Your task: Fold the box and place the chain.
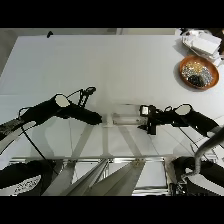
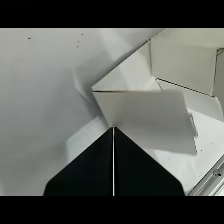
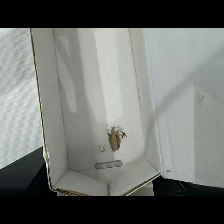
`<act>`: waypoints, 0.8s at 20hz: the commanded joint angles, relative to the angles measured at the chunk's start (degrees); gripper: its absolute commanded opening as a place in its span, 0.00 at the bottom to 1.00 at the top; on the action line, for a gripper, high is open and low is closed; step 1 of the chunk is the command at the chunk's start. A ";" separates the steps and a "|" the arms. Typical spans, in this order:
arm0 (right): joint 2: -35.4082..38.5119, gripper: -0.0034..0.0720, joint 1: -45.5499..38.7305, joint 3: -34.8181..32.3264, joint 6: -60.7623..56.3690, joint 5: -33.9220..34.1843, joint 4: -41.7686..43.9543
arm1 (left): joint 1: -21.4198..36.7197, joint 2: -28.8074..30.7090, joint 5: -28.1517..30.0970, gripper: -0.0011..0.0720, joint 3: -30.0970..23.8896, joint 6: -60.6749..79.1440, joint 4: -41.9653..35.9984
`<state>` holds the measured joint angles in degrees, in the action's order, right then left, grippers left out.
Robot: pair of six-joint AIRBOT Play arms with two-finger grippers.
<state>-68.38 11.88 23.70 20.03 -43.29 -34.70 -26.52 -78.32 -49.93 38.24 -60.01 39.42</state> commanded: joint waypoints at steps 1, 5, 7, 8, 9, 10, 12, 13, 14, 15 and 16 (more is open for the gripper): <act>0.04 0.57 0.02 -0.02 -0.04 0.00 0.02 | -0.48 -1.29 -0.66 0.02 -0.02 0.00 -0.37; 0.04 0.57 0.02 -0.02 -0.04 0.00 0.02 | -0.37 -1.36 -1.49 0.02 0.11 0.00 0.55; 0.04 0.57 0.02 -0.02 -0.04 0.00 0.02 | 0.57 -0.37 -2.56 0.02 0.11 -0.17 3.17; 0.04 0.57 0.02 -0.02 -0.04 0.00 0.02 | 1.27 0.31 -2.47 0.02 0.11 -1.09 4.26; 0.04 0.57 0.02 -0.02 -0.04 0.00 0.02 | 1.95 1.01 -2.10 0.02 0.11 -2.25 5.18; 0.04 0.57 0.02 -0.02 -0.04 0.00 0.02 | 2.45 1.40 -1.79 0.02 0.11 -3.02 5.27; 0.04 0.57 0.02 -0.02 -0.04 0.00 0.02 | 2.51 1.29 -1.16 0.02 0.11 -3.06 5.03; 0.04 0.57 0.02 -0.02 -0.04 0.00 0.02 | 2.36 1.29 -0.81 0.02 0.11 -3.02 4.39; 0.04 0.57 0.02 -0.02 -0.04 0.00 0.02 | 2.14 1.29 -0.24 0.02 0.11 -2.97 3.87; 0.04 0.57 0.02 -0.02 -0.04 0.00 0.02 | 1.77 1.27 0.52 0.02 0.11 -2.95 3.65; 0.04 0.57 0.02 -0.02 -0.04 0.00 0.02 | 1.49 1.25 0.96 0.02 0.11 -2.84 3.52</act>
<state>-68.38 11.88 23.70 20.01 -43.29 -34.68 -24.67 -77.21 -50.43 38.28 -62.63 43.35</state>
